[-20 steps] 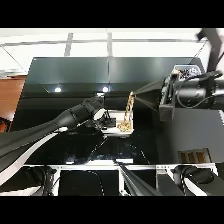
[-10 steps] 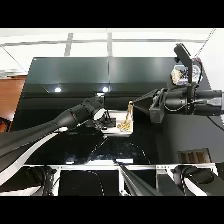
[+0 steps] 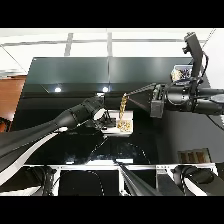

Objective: Fold the box and place the chain.

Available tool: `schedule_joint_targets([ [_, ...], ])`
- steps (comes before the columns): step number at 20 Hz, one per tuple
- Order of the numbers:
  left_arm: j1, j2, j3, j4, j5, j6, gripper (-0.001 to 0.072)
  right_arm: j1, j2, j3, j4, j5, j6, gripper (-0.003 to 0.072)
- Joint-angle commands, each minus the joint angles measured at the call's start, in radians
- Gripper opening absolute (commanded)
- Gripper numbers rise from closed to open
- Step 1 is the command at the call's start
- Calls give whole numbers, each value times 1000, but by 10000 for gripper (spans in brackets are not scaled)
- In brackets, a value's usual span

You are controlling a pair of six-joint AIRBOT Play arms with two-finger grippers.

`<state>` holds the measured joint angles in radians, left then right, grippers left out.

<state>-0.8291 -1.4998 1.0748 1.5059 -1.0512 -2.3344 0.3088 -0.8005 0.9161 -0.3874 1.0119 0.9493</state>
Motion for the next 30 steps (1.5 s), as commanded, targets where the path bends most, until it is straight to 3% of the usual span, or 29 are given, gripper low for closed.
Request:
schedule_joint_targets([
  [1,0,0,0,0,0,0,28,2,0,-37,-154,25,79,22],
  [4,0,0,0,0,0,0,28,11,0,-169,-187,18,91,22],
  [7,0,0,0,0,0,0,28,42,0,-297,-185,-101,106,23],
  [11,0,0,0,0,0,0,28,87,-21,-335,-173,-208,125,24],
  [12,0,0,0,0,0,0,28,89,-29,-335,-160,-214,126,60],
  [13,0,0,0,0,0,0,28,89,-35,-335,-157,-226,127,249],
  [14,0,0,0,0,0,0,28,85,-35,-335,-162,-234,126,274],
  [17,0,0,0,0,0,0,28,-8,-35,-332,-178,-182,124,273],
  [21,0,-2,0,0,0,0,28,-173,-35,-332,-340,-47,124,272],
  [27,0,-4,1,0,-2,0,28,-201,-35,-332,-399,-24,120,272],
  [28,1,-3,5,2,-28,-10,47,-201,-35,-332,-399,-24,118,272],
  [30,-4,11,21,24,-67,-32,425,-201,-35,-332,-400,-24,113,272],
])
